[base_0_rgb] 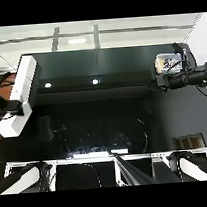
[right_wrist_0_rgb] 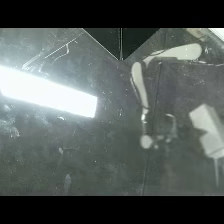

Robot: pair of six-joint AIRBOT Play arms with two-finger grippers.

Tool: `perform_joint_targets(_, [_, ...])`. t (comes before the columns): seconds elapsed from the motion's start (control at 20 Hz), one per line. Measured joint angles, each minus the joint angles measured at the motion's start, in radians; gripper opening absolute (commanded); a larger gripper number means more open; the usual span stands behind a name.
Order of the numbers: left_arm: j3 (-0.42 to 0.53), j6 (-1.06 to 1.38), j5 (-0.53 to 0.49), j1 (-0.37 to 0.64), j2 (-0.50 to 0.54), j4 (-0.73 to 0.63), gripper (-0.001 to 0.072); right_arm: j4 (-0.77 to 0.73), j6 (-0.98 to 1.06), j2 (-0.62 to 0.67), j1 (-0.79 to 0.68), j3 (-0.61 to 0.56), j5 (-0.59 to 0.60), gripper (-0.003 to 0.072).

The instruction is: Fold the box and place the chain.

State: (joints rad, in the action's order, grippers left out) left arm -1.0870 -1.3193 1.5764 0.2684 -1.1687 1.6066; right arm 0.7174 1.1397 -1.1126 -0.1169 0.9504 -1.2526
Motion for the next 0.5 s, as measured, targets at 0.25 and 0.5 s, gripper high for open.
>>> perform_joint_targets(0.25, [0.119,0.008,-0.114,0.288,0.078,-0.027,0.0295,0.001,-0.014,0.000,0.000,0.000,0.005,0.0023])
perform_joint_targets(0.5, [0.238,0.227,-0.330,0.411,0.106,-0.148,0.0295,0.001,-0.017,0.000,0.000,0.000,0.025,0.0023])
